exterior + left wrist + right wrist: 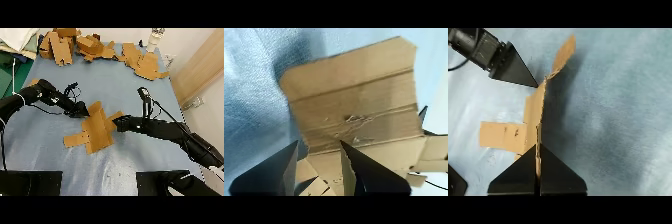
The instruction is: Fold the box.
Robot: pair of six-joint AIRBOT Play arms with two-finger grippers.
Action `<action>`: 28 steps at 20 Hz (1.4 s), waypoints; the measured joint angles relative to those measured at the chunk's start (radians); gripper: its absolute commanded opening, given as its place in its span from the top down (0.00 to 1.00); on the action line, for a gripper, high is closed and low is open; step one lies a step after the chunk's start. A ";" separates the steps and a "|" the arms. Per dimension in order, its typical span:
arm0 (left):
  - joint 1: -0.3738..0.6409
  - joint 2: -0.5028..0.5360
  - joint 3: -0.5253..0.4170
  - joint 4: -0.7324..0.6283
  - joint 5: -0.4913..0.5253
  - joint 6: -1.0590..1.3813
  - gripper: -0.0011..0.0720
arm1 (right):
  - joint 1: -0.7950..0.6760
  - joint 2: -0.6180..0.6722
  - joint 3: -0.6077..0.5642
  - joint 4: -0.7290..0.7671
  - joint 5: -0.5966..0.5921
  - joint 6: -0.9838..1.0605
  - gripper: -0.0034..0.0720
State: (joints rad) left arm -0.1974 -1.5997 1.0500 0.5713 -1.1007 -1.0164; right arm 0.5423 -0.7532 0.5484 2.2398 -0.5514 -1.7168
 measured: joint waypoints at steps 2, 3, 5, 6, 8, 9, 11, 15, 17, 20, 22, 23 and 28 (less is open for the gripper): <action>0.003 -0.001 0.000 -0.001 0.006 0.005 0.43 | 0.000 0.013 0.006 0.000 -0.008 0.021 0.95; 0.003 -0.003 0.000 -0.003 0.010 0.010 0.43 | 0.000 0.016 0.008 0.000 -0.015 0.029 0.95; 0.003 -0.008 0.000 -0.003 0.013 0.020 0.43 | 0.000 0.023 0.011 0.001 -0.030 0.042 0.95; 0.006 -0.009 0.000 -0.003 0.013 0.024 0.43 | 0.000 0.025 0.012 0.001 -0.034 0.046 0.95; 0.015 -0.012 0.000 -0.008 0.012 0.029 0.43 | 0.000 0.027 0.013 -0.015 -0.046 0.074 0.95; 0.023 -0.012 0.000 -0.019 0.004 0.034 0.43 | 0.000 0.025 0.013 -0.056 -0.060 0.114 0.95; 0.045 -0.013 0.000 -0.048 -0.021 0.050 0.43 | 0.000 0.006 0.013 -0.203 -0.098 0.246 0.95; 0.077 -0.013 0.001 -0.104 -0.065 0.081 0.43 | 0.001 -0.074 0.013 -0.408 -0.146 0.410 0.95; 0.083 -0.014 0.000 -0.113 -0.076 0.092 0.43 | 0.001 -0.127 0.013 -0.447 -0.144 0.441 0.95; 0.090 -0.014 0.000 -0.122 -0.092 0.101 0.43 | 0.001 -0.203 0.013 -0.471 -0.106 0.467 0.75; 0.090 -0.014 0.000 -0.126 -0.118 0.106 0.43 | 0.000 -0.238 0.013 -0.476 -0.093 0.475 0.54; 0.090 -0.014 0.000 -0.126 -0.132 0.108 0.43 | -0.002 -0.250 0.013 -0.482 -0.093 0.478 0.54; 0.090 -0.014 0.000 -0.127 -0.162 0.110 0.43 | -0.047 -0.275 0.013 -0.531 -0.134 0.461 0.54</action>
State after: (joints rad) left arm -0.1074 -1.6138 1.0500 0.4438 -1.2629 -0.9066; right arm 0.4953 -1.0286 0.5613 1.7092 -0.6853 -1.2556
